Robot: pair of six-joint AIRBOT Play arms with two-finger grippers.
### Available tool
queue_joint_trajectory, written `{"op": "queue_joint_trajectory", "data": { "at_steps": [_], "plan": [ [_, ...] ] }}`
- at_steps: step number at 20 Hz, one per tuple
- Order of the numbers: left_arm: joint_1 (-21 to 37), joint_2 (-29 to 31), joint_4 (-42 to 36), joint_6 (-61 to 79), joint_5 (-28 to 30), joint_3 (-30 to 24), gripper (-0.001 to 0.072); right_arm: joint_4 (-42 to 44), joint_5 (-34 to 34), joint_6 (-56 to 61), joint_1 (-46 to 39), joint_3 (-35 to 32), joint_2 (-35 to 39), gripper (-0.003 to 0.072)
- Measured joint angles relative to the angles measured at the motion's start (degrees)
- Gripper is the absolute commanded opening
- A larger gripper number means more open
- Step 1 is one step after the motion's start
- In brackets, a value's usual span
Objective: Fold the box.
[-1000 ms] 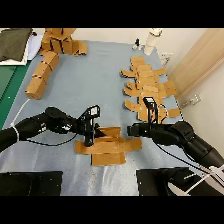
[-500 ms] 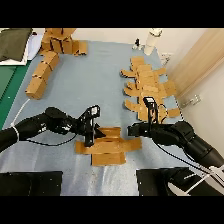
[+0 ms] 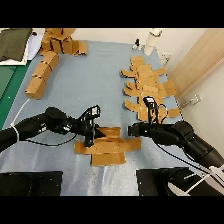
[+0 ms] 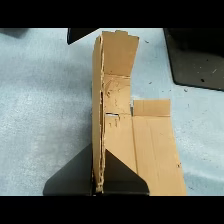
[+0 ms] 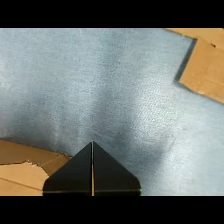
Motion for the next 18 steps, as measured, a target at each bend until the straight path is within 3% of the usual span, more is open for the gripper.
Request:
{"op": "queue_joint_trajectory", "data": {
  "at_steps": [5,10,14,18],
  "plan": [
    [0.0,0.0,0.3,0.0,0.4,0.0,0.0012,0.9,-2.4,-0.5,0.1,0.0,0.0,0.0006],
    [0.0,0.0,0.3,0.0,0.5,0.0,0.0012,9.2,-6.2,-13.0,1.0,0.0,0.1,0.0004],
    [0.0,0.0,0.3,0.0,0.6,0.0,0.0012,12.0,-11.3,-19.8,7.8,0.0,1.9,0.0004],
    [0.0,0.0,0.4,0.0,0.6,0.0,0.0012,9.7,-14.6,-22.1,19.5,-0.1,5.9,0.0003]
  ]
}}
